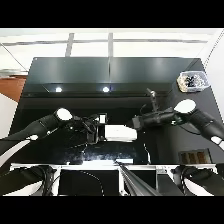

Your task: Fold the box and place the chain.

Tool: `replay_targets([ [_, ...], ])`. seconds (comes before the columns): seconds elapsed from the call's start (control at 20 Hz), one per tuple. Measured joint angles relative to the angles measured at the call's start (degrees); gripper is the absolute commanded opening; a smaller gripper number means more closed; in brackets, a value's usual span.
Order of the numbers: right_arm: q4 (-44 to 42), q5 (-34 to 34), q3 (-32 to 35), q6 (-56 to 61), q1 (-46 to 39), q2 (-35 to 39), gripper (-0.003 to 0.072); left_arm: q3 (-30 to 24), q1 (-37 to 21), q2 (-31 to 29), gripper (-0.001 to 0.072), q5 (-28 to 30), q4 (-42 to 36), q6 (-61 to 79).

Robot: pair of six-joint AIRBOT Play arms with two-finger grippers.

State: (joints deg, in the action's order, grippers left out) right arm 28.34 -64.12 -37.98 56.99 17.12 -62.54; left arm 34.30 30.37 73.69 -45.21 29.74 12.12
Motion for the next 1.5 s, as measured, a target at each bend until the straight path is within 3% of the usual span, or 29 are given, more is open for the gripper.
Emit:
replay_targets([
  [0.15,-0.31,-4.66,-3.23,-0.24,-7.21,4.31,0.0042,0.00,0.00,-3.15,0.0714,-0.28,2.64,-4.02],
  [0.4,4.55,-9.11,-4.92,-0.39,-20.20,8.57,0.0042,0.39,0.00,-12.31,0.0708,-3.19,14.67,-20.63],
  [0.65,12.61,-9.55,-5.18,-0.42,-26.56,9.51,0.0042,5.64,0.31,-16.04,0.0707,-8.00,26.82,-42.91],
  [0.85,15.15,-9.01,-5.18,-0.44,-27.85,9.64,0.0042,9.49,3.37,-13.57,0.0707,-7.80,27.56,-45.75],
  [1.2,16.35,-8.76,-5.18,-0.44,-28.26,9.68,0.0042,11.23,11.82,-5.60,0.0704,2.64,24.22,-40.02],
  [1.5,16.50,-8.68,-5.18,-0.46,-28.26,9.68,0.0041,12.57,15.89,-2.40,0.0704,6.67,22.43,-38.38],
])
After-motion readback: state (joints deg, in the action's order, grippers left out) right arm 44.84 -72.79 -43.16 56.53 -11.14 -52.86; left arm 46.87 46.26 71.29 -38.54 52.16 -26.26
